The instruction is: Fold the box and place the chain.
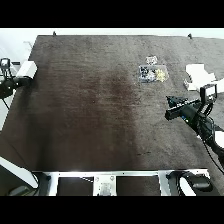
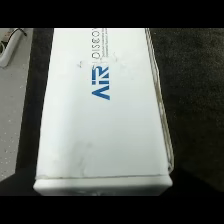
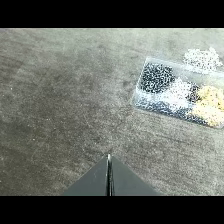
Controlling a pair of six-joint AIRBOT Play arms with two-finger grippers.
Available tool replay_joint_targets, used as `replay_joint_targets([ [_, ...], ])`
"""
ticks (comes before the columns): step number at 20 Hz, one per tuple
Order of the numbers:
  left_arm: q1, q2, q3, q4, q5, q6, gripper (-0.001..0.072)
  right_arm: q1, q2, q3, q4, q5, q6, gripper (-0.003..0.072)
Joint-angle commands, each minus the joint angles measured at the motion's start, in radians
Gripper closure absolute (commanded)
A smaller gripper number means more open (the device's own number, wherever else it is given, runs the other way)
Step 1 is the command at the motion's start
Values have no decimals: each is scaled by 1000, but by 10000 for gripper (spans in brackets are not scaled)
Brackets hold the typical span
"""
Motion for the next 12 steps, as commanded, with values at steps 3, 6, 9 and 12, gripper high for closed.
replay_joint_targets([
  [3,-1,-8,0,3,17,0,575,0,0,-1,0,0,6,675],
  [6,-1,-7,1,2,17,-1,1,0,0,0,0,-8,6,675],
  [9,-1,0,2,2,30,-2,-6,0,0,0,0,-14,6,568],
  [12,-1,45,3,4,12,-2,-9,0,0,0,0,-15,6,514],
])
